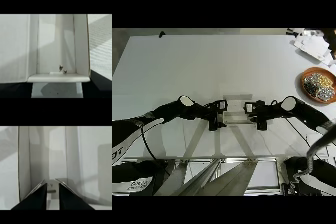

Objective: Fold the box and place the chain.

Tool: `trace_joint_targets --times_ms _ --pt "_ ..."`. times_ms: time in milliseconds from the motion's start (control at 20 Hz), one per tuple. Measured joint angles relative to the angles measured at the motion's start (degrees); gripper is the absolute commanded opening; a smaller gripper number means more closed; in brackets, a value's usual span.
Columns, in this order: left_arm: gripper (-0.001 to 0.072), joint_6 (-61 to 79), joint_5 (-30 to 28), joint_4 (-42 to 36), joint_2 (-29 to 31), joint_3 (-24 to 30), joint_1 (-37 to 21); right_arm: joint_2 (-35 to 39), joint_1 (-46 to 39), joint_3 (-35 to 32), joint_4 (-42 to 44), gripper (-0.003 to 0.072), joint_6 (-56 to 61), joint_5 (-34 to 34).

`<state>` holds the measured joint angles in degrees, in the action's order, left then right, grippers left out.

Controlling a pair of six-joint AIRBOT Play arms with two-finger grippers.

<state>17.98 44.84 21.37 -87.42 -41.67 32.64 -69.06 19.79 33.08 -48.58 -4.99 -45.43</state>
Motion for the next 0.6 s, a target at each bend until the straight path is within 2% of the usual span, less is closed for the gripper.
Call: trace_joint_targets --times_ms 250,300,350,400,500,600 --pt "0.0342 -0.1 0.0 -0.2 0.0 0.0 0.0 -0.3 1.6 0.0 1.6 0.0052 0.0 1.3" --pt "0.0342 0.0 0.0 -0.2 0.0 0.0 0.0 -0.4 1.7 0.0 1.7 0.0126 0.0 1.4" --pt "0.0342 -0.1 0.0 -0.2 0.0 0.0 0.0 -0.4 1.8 0.0 1.9 0.0256 0.0 1.5" --pt "0.0342 -0.1 0.0 -0.2 0.0 0.0 0.0 -0.4 1.9 0.0 1.9 0.0305 0.0 1.5" --pt "0.0342 -0.1 0.0 -0.2 0.0 0.0 0.0 -0.4 1.9 0.0 1.8 0.0329 0.0 1.7" --pt "0.0342 -0.1 0.0 -0.2 0.0 0.0 0.0 -0.4 2.0 0.0 1.5 0.0449 0.0 1.8"
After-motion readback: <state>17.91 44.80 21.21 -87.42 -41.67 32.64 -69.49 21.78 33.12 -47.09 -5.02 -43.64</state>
